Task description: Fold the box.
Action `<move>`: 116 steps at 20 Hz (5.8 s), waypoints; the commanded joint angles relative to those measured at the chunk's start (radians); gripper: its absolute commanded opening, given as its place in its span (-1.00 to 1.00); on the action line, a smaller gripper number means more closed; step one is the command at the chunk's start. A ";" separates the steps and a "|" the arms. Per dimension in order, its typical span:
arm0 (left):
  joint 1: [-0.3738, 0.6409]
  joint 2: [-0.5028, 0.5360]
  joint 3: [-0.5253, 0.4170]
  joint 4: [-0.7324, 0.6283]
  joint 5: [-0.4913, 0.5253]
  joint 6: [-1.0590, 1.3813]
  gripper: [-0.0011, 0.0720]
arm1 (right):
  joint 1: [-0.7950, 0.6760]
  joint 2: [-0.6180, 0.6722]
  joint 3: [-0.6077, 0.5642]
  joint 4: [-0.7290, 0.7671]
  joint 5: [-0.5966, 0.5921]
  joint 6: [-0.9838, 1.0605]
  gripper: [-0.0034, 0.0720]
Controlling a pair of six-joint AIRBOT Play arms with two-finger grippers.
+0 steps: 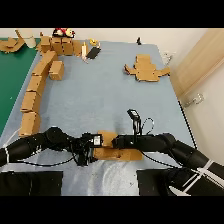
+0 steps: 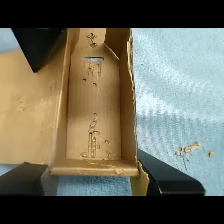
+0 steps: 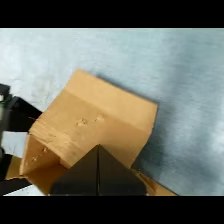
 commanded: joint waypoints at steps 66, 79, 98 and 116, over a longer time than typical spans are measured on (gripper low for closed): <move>0.001 -0.001 0.000 -0.001 0.083 -0.092 0.30 | 0.108 -0.024 0.124 -0.394 -0.331 -0.676 -0.15; 0.001 -0.001 0.000 -0.001 0.084 -0.092 0.30 | -0.129 0.157 0.170 -0.859 -0.756 0.377 -0.90; 0.001 0.000 0.000 -0.001 0.083 -0.092 0.30 | -0.211 0.011 -0.012 -0.189 -0.398 0.070 -0.90; 0.001 -0.001 0.000 -0.001 0.083 -0.092 0.30 | -0.211 0.165 0.035 -0.160 -0.430 0.098 0.21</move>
